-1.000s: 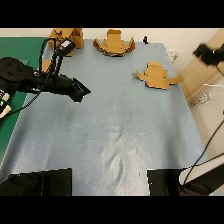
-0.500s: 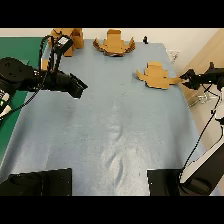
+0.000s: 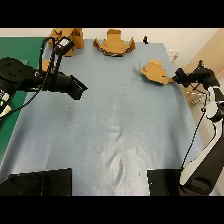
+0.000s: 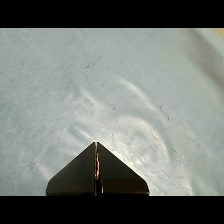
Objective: Fold the box.
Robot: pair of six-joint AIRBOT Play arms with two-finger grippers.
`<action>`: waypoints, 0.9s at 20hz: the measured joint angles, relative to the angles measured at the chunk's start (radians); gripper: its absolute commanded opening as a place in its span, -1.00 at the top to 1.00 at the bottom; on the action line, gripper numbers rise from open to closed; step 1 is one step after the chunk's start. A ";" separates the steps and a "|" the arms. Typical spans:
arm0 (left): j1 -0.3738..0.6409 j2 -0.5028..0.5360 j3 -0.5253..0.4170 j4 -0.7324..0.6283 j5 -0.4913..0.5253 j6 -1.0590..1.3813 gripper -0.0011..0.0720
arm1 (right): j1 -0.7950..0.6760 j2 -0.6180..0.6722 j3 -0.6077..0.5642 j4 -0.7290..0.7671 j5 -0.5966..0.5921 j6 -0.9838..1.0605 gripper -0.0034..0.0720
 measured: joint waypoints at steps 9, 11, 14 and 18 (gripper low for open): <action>0.042 0.000 0.002 0.088 0.067 -0.044 0.93 | 0.187 0.384 -0.017 0.060 -0.191 -0.161 0.90; 0.101 0.000 0.002 0.083 0.081 -0.053 0.93 | 0.281 0.492 -0.060 0.092 -0.215 -0.166 0.90; 0.224 0.000 0.002 0.042 0.080 -0.055 0.93 | 0.467 0.652 -0.200 0.150 -0.139 -0.169 0.90; 0.400 -0.024 0.002 -0.088 0.002 0.016 0.93 | 0.679 0.847 -0.522 0.159 0.108 -0.125 0.90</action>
